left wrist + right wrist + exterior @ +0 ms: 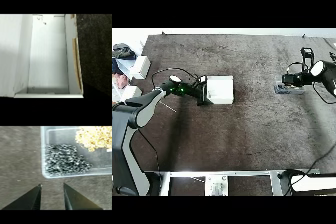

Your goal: Fold the box and place the chain.

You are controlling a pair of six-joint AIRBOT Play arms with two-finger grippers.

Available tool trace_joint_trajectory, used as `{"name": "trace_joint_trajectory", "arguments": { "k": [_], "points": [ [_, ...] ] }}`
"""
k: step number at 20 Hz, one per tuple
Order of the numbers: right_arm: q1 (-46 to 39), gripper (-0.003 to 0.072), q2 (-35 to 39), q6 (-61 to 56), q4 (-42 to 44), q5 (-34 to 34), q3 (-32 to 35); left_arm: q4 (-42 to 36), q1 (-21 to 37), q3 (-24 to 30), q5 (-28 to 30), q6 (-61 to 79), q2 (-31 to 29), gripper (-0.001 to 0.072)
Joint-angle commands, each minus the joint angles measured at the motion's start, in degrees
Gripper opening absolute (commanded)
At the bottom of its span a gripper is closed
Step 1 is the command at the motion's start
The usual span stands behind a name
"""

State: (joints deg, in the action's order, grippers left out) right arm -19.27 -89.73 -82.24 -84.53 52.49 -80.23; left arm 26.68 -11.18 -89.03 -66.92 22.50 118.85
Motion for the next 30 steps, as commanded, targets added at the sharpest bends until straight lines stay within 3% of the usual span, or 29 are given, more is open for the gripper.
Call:
{"name": "trace_joint_trajectory", "arguments": {
  "k": [1, 3, 5, 6, 17, 19, 21, 22, 23, 30],
  "points": [
    [-1.84, 0.0339, -9.40, 4.72, 1.44, 8.55, -10.38, 0.02, -0.02, 0.00, 0.02, 0.02, 0.02, 0.0123],
    [-1.84, 0.0339, -13.40, 4.72, 1.44, 10.54, -15.26, 0.02, -0.02, 0.00, 0.02, 0.04, 0.04, 0.0124],
    [-1.81, 0.0269, -15.87, 4.85, 1.44, 12.13, -18.18, 0.02, -0.02, 0.00, 0.02, 0.02, 0.02, 0.0123],
    [-1.73, 0.0270, -16.68, 5.60, 1.51, 12.35, -18.95, 0.02, -0.02, 0.00, 0.02, 0.04, 0.04, 0.0124],
    [-1.64, 0.0283, -20.52, 6.91, 2.27, 13.60, -19.63, 0.02, 0.00, 0.00, 0.02, 0.02, 0.04, 0.0124],
    [-1.64, 0.0130, -20.65, 7.08, 2.29, 13.57, -19.63, 0.02, 0.00, 0.00, 0.02, 0.02, 0.04, 0.0124],
    [-1.64, 0.0106, -20.63, 7.08, 2.32, 13.60, -19.63, 0.02, -0.02, 0.00, 0.02, 0.02, 0.02, 0.0123],
    [-1.64, 0.0024, -20.63, 7.08, 2.32, 13.66, -19.63, 0.02, -0.02, 0.00, 0.02, 0.02, 0.04, 0.0123],
    [-1.64, -0.0012, -20.48, 7.06, 2.36, 13.73, -19.63, 0.02, 0.00, 0.00, 0.02, 0.02, 0.04, 0.0124],
    [-1.62, -0.0013, -11.32, 7.10, 3.23, 13.86, -19.63, 0.02, -0.02, 0.00, 0.02, 0.02, 0.02, 0.0123]
  ]
}}
